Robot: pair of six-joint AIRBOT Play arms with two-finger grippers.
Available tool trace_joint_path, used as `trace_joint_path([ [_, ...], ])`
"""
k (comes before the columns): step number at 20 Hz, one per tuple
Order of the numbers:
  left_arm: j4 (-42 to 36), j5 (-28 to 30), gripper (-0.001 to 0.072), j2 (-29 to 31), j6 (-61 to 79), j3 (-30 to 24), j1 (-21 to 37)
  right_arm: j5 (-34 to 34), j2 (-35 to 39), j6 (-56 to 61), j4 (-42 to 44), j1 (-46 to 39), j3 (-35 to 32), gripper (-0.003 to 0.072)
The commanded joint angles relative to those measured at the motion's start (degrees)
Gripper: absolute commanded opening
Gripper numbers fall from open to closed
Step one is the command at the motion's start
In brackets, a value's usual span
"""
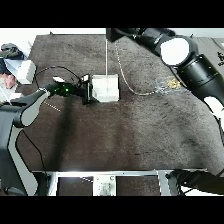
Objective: Fold the box and place the chain.
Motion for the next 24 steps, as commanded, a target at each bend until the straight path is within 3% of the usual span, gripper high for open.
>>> trace_joint_path([
  [1,0.0,0.0,0.0348,0.0,0.0,0.0,0.0,11.9,-3.4,0.6,0.0,0.0,-0.1,-0.0030],
  [6,0.0,0.0,0.0347,0.0,0.0,0.0,0.0,20.9,-12.0,0.7,-2.0,-0.3,-0.1,-0.0010],
  [7,0.0,0.0,0.0347,0.0,0.0,0.0,0.0,22.3,-12.8,0.7,-2.1,-0.7,-0.1,0.0180],
  [8,0.0,0.0,0.0348,0.0,0.0,0.0,0.0,24.1,-13.2,0.7,-2.1,-1.4,-0.1,0.0255],
  [14,0.0,0.0,0.0348,0.0,0.0,0.0,0.0,37.7,-10.3,5.2,-2.1,-10.5,-2.3,0.0255],
  [17,0.0,0.0,0.0348,0.0,0.0,0.0,0.0,35.0,-3.0,6.9,-2.1,-17.1,-13.2,0.0228],
  [21,0.0,0.0,0.0348,0.0,0.0,0.0,0.0,23.6,5.3,12.3,-2.1,-27.6,-31.1,0.0231],
  [23,0.0,0.0,0.0348,0.0,0.0,0.0,0.0,17.4,5.3,16.7,-2.1,-31.5,-37.3,0.0380],
  [24,0.0,0.0,0.0348,0.0,0.0,0.0,0.0,13.6,5.0,17.2,-1.9,-32.5,-39.7,0.0379],
])
